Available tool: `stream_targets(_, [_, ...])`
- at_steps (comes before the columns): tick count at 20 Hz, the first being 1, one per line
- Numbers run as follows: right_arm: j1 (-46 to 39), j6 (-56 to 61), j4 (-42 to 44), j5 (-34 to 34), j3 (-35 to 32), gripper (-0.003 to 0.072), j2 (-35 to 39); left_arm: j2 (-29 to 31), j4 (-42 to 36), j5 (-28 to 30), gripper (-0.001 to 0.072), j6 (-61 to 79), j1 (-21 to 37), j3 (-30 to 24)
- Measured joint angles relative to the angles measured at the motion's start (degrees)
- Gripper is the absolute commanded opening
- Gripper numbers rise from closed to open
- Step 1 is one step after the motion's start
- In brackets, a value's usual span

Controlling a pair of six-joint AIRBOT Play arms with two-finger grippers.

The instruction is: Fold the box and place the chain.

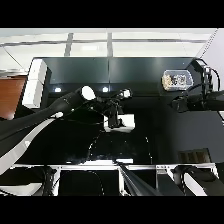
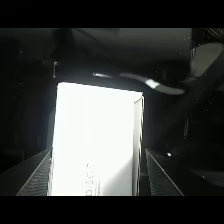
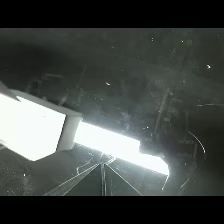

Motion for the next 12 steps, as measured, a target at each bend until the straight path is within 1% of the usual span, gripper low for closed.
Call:
stream_targets(3, [0.0,0.0,0.0,-0.2,0.0,0.0012,0.0,0.0,4.6,-1.3,0.072,-0.2,-1.3,1.0])
stream_targets(7, [0.0,0.0,0.0,-0.2,0.0,0.0012,0.0,0.0,8.9,-1.4,0.072,-1.6,-3.0,1.6])
stream_targets(10, [0.0,0.0,0.0,-0.2,0.0,0.0012,0.0,-0.3,12.9,-1.3,0.072,-2.6,-4.6,1.8])
stream_targets(12, [0.0,0.0,0.0,-0.2,0.0,0.0012,0.0,-1.0,14.8,0.0,0.072,-3.1,-5.7,1.8])
